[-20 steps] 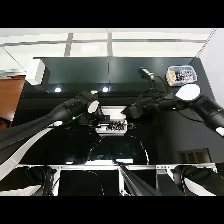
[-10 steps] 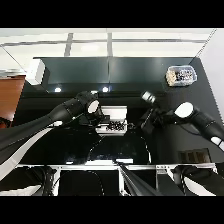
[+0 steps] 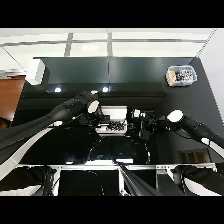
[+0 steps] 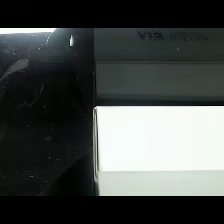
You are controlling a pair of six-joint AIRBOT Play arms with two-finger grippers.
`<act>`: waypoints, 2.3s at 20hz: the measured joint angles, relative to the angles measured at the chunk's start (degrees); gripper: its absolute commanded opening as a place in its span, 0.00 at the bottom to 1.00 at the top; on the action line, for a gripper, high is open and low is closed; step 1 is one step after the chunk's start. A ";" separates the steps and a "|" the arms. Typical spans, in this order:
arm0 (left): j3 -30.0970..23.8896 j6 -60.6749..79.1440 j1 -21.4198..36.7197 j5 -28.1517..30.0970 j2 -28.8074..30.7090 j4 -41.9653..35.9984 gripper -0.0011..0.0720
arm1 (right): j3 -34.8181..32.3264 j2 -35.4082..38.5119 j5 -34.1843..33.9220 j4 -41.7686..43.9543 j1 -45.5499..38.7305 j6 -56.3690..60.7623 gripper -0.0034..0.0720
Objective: Fold the box and place the chain.
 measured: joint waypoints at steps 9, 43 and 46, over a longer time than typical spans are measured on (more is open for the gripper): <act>0.00 0.00 0.00 -0.02 0.00 0.00 0.06 | 0.09 0.46 -2.08 -1.14 0.76 5.42 0.07; -0.37 3.65 -1.86 0.02 7.61 3.21 0.68 | 16.22 11.76 28.02 -12.55 -14.62 61.99 0.60; -5.92 4.81 -0.24 -0.15 16.94 9.86 0.68 | 16.22 11.76 28.65 -12.61 -14.73 62.12 0.60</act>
